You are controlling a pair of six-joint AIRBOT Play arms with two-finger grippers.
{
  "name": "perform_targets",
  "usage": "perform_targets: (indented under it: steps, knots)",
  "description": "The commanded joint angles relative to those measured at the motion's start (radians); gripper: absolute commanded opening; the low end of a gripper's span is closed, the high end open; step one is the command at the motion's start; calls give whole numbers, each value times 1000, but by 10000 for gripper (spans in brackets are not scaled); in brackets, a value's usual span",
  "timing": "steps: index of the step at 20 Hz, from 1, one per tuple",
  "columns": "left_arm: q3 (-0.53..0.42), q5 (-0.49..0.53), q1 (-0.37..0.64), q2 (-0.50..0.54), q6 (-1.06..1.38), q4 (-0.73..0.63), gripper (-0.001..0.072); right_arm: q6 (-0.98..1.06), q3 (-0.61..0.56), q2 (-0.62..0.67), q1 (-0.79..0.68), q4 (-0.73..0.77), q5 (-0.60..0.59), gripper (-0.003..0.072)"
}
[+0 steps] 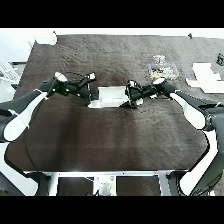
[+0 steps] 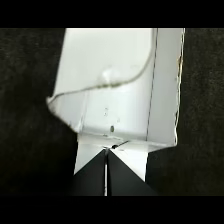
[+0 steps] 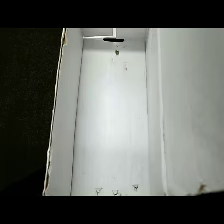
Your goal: Fold the box and place the chain.
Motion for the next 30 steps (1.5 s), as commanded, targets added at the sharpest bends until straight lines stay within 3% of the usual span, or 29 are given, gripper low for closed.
perform_targets:
  steps: [1, 6, 12, 15, 20, 26, 30]
  knots:
    - [0, -66, 38, 49, -2, -28, 16, 0, 0, 0, 0, 0, 0, 581]
    - [-1, -185, 84, 137, -163, -16, 15, 0, 0, 0, 0, 0, 0, 580]
    - [-3, -211, 165, 161, -536, -19, 15, 0, 0, 0, 0, 0, 0, 581]
    - [-29, -173, 192, 166, -689, -26, 15, 0, -1, 0, 0, 0, 0, 581]
    - [-210, -86, 245, 243, -716, -88, 15, 0, -1, 0, 0, 4, 0, 581]
    - [-333, -71, 354, 257, -767, -194, 16, 0, -2, 0, 0, 5, 0, 581]
    - [-367, 3, 320, 254, -934, -161, 18, 0, -1, 0, 0, 5, 0, 581]
